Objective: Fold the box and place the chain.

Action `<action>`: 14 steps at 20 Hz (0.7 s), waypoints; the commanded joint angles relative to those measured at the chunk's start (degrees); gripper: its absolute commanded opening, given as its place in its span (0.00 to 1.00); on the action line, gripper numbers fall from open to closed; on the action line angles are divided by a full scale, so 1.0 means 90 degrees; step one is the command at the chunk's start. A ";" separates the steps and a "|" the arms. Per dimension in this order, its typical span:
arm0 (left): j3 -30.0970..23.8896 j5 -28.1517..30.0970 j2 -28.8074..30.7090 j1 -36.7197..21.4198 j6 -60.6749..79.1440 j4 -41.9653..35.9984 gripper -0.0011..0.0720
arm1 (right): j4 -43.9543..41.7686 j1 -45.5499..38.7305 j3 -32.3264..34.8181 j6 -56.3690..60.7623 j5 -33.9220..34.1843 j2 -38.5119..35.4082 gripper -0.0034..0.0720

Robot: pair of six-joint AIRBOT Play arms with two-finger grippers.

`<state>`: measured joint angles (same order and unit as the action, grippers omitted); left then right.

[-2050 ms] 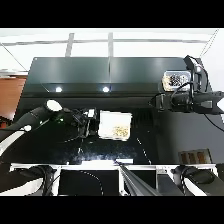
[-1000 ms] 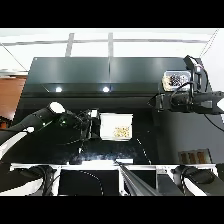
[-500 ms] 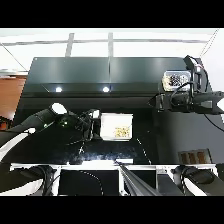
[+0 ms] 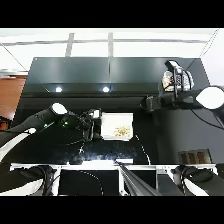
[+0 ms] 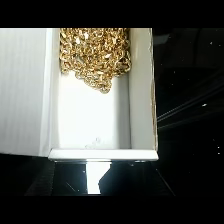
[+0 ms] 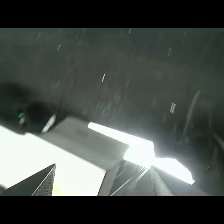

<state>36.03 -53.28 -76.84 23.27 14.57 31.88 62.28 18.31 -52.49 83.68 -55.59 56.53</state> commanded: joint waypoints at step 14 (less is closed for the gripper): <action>0.0000 0.0044 0.0005 0.0002 -0.0005 0.0007 0.59 | -0.1515 0.0770 -0.0342 -0.5782 -0.1741 0.1707 1.00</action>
<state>36.03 -52.93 -76.84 23.27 14.50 31.90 47.42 21.91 -56.62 37.41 -72.79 71.77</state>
